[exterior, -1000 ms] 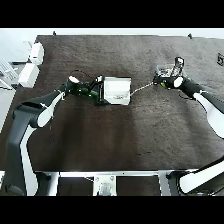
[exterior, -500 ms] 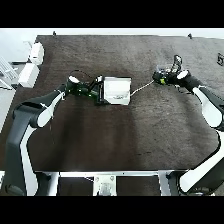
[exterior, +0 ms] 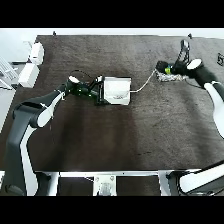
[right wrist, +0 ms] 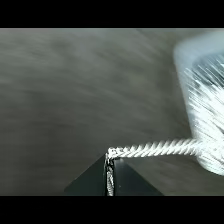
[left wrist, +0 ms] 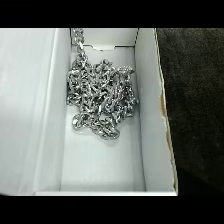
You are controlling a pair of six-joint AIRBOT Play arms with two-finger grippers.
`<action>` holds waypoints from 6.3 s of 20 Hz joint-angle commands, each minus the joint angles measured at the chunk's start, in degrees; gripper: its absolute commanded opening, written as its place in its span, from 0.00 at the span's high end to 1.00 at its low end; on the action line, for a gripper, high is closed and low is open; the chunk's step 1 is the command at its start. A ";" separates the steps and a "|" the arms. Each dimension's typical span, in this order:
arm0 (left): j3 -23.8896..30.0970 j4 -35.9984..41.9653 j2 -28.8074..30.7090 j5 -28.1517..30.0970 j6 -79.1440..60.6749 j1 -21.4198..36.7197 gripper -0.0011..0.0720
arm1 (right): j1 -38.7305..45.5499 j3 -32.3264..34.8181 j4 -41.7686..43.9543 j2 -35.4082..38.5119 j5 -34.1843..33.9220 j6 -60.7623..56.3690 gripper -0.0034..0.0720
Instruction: Fold the box and place the chain.
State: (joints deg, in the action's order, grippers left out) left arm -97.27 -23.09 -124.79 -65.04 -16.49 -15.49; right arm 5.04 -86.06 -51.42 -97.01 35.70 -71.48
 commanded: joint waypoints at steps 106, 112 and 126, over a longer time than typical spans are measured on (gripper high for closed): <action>0.00 0.00 0.04 0.48 0.02 0.02 0.60 | -30.91 15.47 2.47 24.26 -3.50 1.11 0.95; 0.00 0.00 0.04 0.48 0.02 0.02 0.60 | -32.76 19.80 2.51 24.20 -8.26 -0.74 0.95; 0.00 0.00 0.04 0.48 0.02 0.02 0.60 | -32.22 28.37 2.93 5.99 -22.62 -0.76 0.39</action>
State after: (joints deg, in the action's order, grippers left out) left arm -97.27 -23.07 -124.79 -64.55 -16.45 -15.49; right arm -27.57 -58.02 -48.60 -87.07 14.17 -72.29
